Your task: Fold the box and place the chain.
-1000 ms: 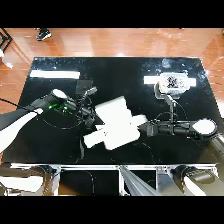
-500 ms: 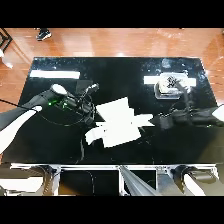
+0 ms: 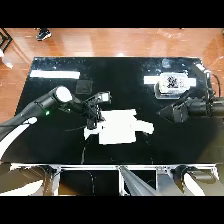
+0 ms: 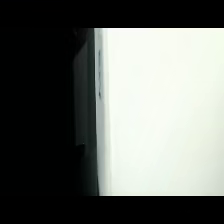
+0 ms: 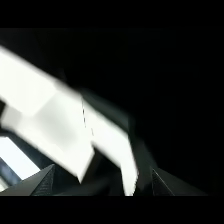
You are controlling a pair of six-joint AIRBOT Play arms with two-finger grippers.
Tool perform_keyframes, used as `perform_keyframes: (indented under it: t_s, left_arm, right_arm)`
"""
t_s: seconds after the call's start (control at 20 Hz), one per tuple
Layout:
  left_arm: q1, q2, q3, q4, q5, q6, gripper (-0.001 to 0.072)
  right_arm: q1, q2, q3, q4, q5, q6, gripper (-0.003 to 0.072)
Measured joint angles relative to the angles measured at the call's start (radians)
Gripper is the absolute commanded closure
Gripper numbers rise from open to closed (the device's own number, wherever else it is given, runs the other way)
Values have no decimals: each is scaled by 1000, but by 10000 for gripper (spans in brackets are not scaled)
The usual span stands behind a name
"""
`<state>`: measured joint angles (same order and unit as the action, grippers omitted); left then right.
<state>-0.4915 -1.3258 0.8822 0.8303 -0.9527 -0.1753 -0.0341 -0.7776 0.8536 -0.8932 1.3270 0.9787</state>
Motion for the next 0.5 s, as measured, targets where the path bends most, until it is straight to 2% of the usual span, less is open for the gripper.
perform_keyframes:
  t_s: [0.25, 0.5]
  left_arm:
    - [-48, 39, -99, 4, 179, 87, 686]
    - [-63, 27, -126, -1, 240, 104, 686]
  right_arm:
    - [92, -2, -70, -20, -39, -179, -19]
    - [219, -3, -230, -89, -116, -359, -20]
